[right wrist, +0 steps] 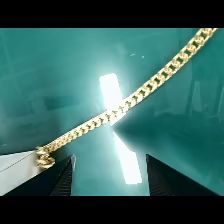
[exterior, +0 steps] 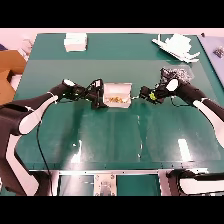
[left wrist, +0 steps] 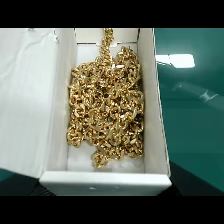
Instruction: Fold the box and place the chain.
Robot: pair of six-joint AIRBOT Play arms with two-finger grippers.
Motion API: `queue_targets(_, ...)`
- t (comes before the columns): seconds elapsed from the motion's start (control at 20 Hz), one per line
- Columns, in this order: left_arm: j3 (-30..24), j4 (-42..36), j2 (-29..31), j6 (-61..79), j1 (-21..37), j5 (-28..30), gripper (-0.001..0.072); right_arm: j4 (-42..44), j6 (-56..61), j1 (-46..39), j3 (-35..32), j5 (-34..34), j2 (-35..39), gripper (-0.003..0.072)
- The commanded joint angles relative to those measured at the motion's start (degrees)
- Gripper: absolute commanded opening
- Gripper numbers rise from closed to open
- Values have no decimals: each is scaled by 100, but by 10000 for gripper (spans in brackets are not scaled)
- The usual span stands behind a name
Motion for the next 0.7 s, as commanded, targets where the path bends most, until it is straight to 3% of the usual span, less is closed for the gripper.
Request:
queue_targets(0.0, 2, 0, 0, 2, 2, 0, 529, 0, 155, -42, 46, -170, -155, 502)
queue_targets(0.4, 2, 0, 0, 2, 2, 2, 529, -4, 361, 0, 385, -352, -426, 487)
queue_targets(0.5, 2, 0, 0, 2, 2, 0, 529, -44, 361, -2, 385, -352, -446, 421)
queue_targets(0.65, 2, 0, 0, 2, 4, 0, 529, -44, 363, -2, 387, -352, -542, 390)
